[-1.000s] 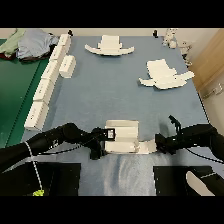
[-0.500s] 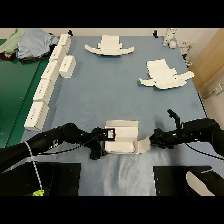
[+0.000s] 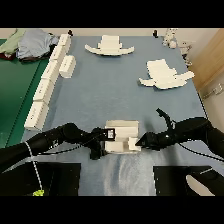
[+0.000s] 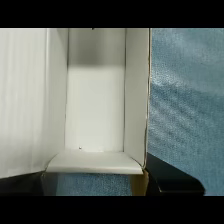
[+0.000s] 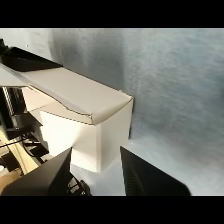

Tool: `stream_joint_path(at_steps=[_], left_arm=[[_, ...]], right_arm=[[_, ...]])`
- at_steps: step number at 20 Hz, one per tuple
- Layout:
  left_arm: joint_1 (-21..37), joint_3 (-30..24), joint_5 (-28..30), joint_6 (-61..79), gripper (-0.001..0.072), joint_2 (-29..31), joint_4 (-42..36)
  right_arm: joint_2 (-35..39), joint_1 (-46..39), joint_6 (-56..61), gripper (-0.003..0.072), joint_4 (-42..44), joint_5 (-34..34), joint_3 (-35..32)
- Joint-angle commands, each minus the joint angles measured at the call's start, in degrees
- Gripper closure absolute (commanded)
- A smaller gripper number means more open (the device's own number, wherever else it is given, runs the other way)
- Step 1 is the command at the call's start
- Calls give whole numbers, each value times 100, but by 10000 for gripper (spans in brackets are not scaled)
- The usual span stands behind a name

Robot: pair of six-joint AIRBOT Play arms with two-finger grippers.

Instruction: Fold the box.

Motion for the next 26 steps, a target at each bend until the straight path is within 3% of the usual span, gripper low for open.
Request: stream_joint_path(at_steps=[1, 5, 8, 11, 18, 26], left_arm=[[-2, -2, 2, 2, 288, -2, 2], [-2, -2, 2, 2, 288, -2, 2], [-2, -2, 2, 2, 289, -2, 2], [-2, -2, 2, 2, 289, -2, 2], [-2, -2, 2, 2, 288, -2, 0], [-2, -2, 2, 2, 288, -2, 2]], right_arm=[[2, 573, 417, 214, -201, 553, 173], [0, 1648, 2330, 218, -1932, 1108, 671], [-28, 2671, 4308, 219, -3595, 1119, 1213], [-431, 3560, 5709, 223, -4592, 835, 1790], [-1917, 4522, 7040, 267, -5287, 321, 2830], [-2181, 4979, 8081, 267, -5600, -341, 2997]])
